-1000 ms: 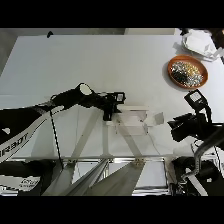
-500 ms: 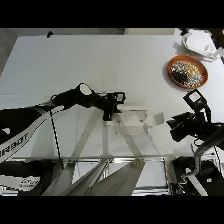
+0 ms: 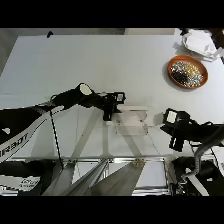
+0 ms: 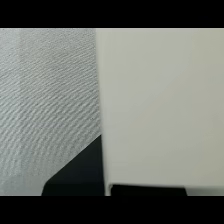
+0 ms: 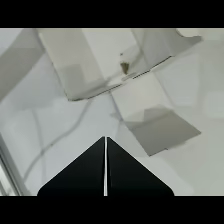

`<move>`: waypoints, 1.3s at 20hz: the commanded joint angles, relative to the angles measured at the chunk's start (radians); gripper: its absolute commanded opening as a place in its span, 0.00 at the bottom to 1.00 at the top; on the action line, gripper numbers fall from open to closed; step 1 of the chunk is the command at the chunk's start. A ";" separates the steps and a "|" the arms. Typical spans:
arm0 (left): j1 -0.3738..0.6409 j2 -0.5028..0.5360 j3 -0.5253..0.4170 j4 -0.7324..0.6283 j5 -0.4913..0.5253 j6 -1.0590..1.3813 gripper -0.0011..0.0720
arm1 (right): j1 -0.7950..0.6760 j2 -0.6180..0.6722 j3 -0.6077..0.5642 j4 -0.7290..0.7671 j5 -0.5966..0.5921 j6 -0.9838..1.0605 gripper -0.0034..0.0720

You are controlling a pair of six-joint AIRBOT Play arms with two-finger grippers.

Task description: Fold the box and place the chain.

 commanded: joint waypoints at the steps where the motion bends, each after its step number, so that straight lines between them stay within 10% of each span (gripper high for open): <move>1: -0.001 -0.001 0.001 0.000 0.000 0.000 0.03 | 0.021 -0.115 -0.040 -0.018 -0.071 -0.138 0.44; 3: -0.001 -0.001 0.001 0.000 0.000 0.000 0.03 | 0.052 -0.195 -0.077 -0.040 -0.142 -0.139 0.97; 26: -0.001 -0.001 0.001 0.000 0.000 0.000 0.03 | 0.252 -0.299 -0.223 0.024 -0.618 -0.211 0.97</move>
